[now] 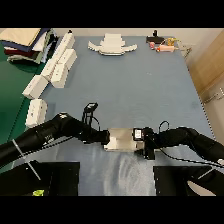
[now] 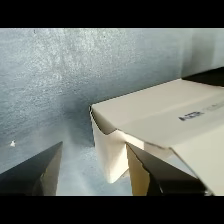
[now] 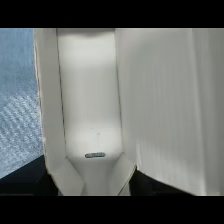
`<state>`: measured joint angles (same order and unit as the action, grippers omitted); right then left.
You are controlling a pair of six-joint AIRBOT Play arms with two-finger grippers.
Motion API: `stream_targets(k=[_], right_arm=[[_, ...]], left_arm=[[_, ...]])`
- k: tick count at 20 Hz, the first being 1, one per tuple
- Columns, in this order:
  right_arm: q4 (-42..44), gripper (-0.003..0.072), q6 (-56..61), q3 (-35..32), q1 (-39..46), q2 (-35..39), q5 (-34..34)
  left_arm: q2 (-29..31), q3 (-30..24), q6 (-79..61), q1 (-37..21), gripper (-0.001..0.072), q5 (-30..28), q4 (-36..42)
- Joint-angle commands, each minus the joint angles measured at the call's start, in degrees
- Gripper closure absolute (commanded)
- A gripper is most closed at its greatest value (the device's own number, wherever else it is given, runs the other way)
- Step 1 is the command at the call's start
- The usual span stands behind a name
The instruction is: Fold the box.
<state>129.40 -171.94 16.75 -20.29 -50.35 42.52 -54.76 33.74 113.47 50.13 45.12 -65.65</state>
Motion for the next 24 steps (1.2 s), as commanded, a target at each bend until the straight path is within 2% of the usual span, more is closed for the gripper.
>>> stream_targets(k=[1, 7, 12, 15, 17, 18, 19, 24], right_arm=[[0.0, 0.0225, 0.0, 0.0, 0.0, 0.0, 0.0], [0.0, 0.0225, 0.0, 0.0, 0.0, 0.0, 0.0], [0.0, 0.0225, 0.0, 0.0, 0.0, 0.0, 0.0], [0.0, 0.0225, 0.0, 0.0, 0.0, 0.0, 0.0], [0.0, 0.0225, 0.0, 0.0, 0.0, 0.0, 0.0], [0.0, 0.0225, 0.0, 0.0, 0.0, 0.0, 0.0], [0.0, 0.0225, 0.0, 0.0, 0.0, 0.0, 0.0], [0.0, 0.0225, 0.0, 0.0, 0.0, 0.0, 0.0]], left_arm=[[-5.7, 4.8, 13.1, 6.3, 0.0122, 1.9, -11.2], [-15.0, 13.2, 24.3, 12.4, 0.0123, 10.6, -21.7], [-20.3, 18.1, 27.3, 14.9, 0.0122, 16.5, -24.9], [-22.6, 20.1, 28.9, 16.8, 0.0127, 17.0, -26.2], [-23.6, 20.4, 28.5, 17.6, 0.0486, 16.9, -26.3], [-23.8, 20.4, 28.4, 17.8, 0.0556, 16.9, -26.3], [-23.8, 20.4, 28.7, 17.8, 0.0687, 17.0, -26.1], [-23.8, 20.5, 31.3, 17.7, 0.0695, 17.0, -25.7]])
